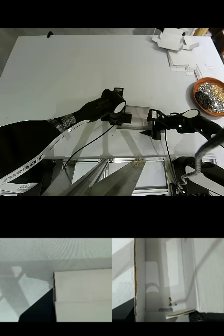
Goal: Fold the box and place the chain.
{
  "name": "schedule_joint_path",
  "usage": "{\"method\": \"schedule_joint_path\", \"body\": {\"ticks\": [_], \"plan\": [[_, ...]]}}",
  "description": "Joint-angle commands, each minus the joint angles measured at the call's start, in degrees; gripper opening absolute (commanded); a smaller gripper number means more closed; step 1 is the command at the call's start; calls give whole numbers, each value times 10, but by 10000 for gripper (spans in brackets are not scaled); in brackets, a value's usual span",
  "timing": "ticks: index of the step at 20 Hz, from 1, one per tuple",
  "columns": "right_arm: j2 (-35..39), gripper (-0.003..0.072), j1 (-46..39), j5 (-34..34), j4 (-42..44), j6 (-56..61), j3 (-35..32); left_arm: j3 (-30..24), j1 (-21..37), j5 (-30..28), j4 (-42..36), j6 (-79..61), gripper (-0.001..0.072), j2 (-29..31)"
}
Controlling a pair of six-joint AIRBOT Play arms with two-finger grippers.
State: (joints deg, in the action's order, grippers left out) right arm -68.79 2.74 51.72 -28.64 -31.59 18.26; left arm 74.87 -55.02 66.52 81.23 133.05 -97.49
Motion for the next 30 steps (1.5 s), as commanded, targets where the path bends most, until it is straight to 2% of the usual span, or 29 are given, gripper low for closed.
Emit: {"method": "schedule_joint_path", "body": {"ticks": [1,3,4,6,8,10,11,14,15,17,18,22,28,29,30], "plan": [[0,467,0,-1,0,-2,0,0,-1,21,2,-3,3,-7],[0,467,0,-1,0,-2,0,0,-1,33,8,-3,4,-8],[0,467,0,-1,0,-2,0,0,-1,34,9,-3,34,-8],[0,467,0,-1,0,-2,0,0,-1,34,7,-3,180,-8],[0,467,0,-1,0,-2,0,0,-1,33,7,-3,168,-8],[0,467,0,-1,0,-2,0,0,-1,33,7,-3,92,-8],[0,467,0,-1,0,-2,0,0,-1,33,7,-3,9,-8],[0,467,0,-1,0,-2,0,0,-1,32,7,-3,4,-8],[0,467,0,-1,0,-2,0,0,-1,32,7,-4,34,-8],[0,467,0,-1,0,-2,0,0,0,32,2,-4,179,-6],[0,467,0,-1,0,-2,0,0,0,32,2,-7,221,-2],[0,467,0,-1,0,-2,0,0,17,37,-4,-51,221,40],[0,467,0,-1,0,-2,0,0,56,58,-45,-190,238,107],[0,467,0,-1,0,-2,0,0,64,74,-45,-222,328,116],[0,467,0,-1,0,-2,0,0,75,92,-45,-265,454,126]]}}
